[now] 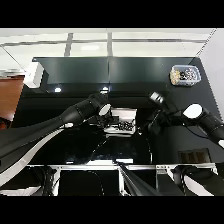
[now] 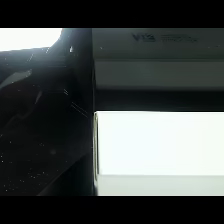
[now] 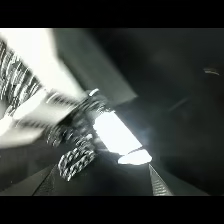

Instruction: Fold the box and place the chain.

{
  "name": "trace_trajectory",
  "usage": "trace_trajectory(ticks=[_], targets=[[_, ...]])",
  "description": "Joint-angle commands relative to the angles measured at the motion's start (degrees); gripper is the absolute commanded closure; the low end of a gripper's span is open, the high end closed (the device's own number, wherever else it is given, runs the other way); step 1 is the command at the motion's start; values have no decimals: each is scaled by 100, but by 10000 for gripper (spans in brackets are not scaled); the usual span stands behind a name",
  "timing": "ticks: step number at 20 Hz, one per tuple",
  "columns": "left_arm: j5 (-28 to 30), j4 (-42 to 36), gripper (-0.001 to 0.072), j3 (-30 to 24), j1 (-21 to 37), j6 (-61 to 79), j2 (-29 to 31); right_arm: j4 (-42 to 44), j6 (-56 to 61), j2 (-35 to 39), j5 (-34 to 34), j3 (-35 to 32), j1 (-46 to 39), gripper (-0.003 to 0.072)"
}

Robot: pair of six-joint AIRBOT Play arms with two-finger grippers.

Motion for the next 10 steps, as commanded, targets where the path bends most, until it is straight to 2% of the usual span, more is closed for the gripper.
trace_trajectory(ticks=[1,5,10], targets=[[-17,-2,679,7,0,2,-2,68,-2122,-31,-295,-286,306,14],[-15,-2,679,7,0,2,-2,415,-2409,-256,-964,-286,807,16],[-11,2,679,7,0,0,-2,487,-2409,-424,-1368,-286,839,17]])
